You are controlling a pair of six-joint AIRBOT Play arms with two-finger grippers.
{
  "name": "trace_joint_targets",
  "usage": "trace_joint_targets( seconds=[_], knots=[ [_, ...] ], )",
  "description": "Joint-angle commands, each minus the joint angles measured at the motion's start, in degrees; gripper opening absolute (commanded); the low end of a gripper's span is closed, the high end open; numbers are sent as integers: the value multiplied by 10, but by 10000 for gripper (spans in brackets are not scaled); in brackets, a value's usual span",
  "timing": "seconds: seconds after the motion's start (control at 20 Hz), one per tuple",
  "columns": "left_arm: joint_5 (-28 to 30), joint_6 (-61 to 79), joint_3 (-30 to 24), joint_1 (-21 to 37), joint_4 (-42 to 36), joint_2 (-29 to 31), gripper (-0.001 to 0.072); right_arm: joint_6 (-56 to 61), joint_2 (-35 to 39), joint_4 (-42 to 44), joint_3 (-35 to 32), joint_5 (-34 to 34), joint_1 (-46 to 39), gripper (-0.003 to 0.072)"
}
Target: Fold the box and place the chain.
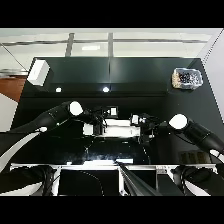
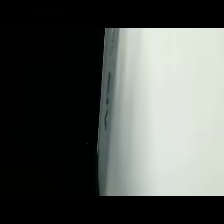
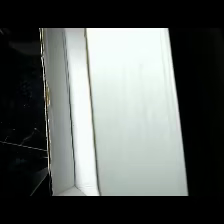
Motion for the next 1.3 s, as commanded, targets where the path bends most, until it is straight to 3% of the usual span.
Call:
trace_joint_targets(
  seconds=[0.0,0.75,1.25],
  knots=[
    [-5,-1,0,0,-3,-1,26,-27,-16,4,0,-2,0,704],
    [-5,-1,0,0,-3,-1,26,-63,-82,18,-1,-69,34,703],
    [-5,-1,0,0,-3,-1,27,-58,-76,4,0,-77,34,703]
  ],
)
